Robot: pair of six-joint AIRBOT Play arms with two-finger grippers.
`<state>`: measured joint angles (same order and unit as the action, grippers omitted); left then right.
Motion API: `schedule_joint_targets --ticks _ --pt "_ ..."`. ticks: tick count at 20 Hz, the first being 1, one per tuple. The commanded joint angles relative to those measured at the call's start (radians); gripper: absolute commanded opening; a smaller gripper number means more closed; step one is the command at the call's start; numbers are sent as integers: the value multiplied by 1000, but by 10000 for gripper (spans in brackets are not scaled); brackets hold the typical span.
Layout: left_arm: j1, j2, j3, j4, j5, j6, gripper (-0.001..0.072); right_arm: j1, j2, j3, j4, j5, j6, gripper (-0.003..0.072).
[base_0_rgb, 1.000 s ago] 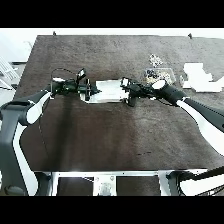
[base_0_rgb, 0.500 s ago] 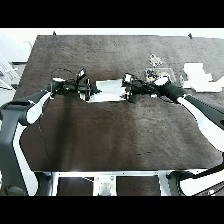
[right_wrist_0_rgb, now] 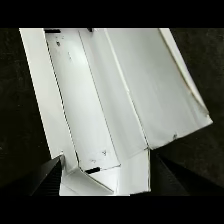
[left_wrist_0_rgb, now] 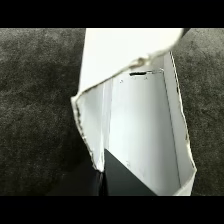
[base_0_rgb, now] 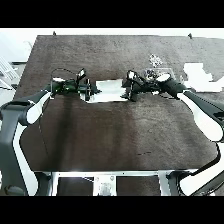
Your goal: Fold the box and place the chain.
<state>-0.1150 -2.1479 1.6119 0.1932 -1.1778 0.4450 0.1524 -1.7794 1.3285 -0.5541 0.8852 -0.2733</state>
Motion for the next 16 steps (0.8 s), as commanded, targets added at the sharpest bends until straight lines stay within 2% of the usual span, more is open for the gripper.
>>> schedule_joint_targets --ticks 1,10,16 --pt "0 0 0 0 0 0 19 -6 -45 51 4 72 -1 673" --pt "0 0 0 0 0 0 19 -28 -111 102 29 232 3 673" --pt "0 1 0 0 0 0 19 -21 -136 103 50 229 -4 673"
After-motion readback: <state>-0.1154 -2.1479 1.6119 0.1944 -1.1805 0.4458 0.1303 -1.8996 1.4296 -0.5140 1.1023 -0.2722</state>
